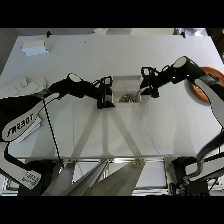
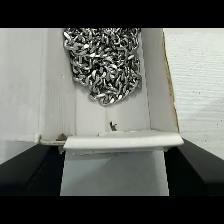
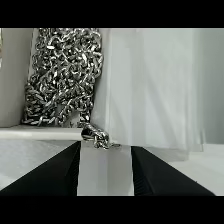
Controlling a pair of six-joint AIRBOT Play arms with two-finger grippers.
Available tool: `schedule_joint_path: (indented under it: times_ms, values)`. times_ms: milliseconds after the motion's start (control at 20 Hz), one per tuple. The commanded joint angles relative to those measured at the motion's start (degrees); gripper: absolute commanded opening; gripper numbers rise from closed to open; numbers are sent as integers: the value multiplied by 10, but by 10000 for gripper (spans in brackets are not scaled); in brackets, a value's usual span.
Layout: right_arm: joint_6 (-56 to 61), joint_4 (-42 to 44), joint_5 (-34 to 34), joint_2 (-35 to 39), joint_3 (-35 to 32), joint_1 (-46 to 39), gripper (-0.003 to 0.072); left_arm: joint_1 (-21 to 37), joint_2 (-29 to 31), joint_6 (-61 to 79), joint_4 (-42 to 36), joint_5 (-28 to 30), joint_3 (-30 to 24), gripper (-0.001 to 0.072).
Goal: Fold the box and place the chain.
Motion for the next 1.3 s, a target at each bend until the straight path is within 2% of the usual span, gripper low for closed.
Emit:
schedule_joint_path:
  times_ms: [0, 100, 400, 750, 900, 1050, 1250]
  values:
    - [-10, 30, -3, -4, 0, 0, 149, 0, 0, 0, 0, 0, 0, 281]
    - [-10, 23, -3, -4, 0, 0, 11, 0, 0, 1, 0, 0, 0, 281]
    - [-7, -11, -3, 4, 0, 0, 12, 0, 0, 1, 0, 0, 0, 281]
    - [42, -28, 19, 76, 0, 0, 12, 0, 0, 0, 0, 0, 0, 281]
    - [42, 6, 50, 109, 0, 0, 12, 0, 0, 0, 0, 0, 0, 281]
    - [42, 89, 81, 116, 0, 1, 12, 0, 0, 0, 0, 0, 0, 281]
    - [42, 93, 70, 116, 0, 40, 12, 0, 0, 0, 0, 0, 0, 281]
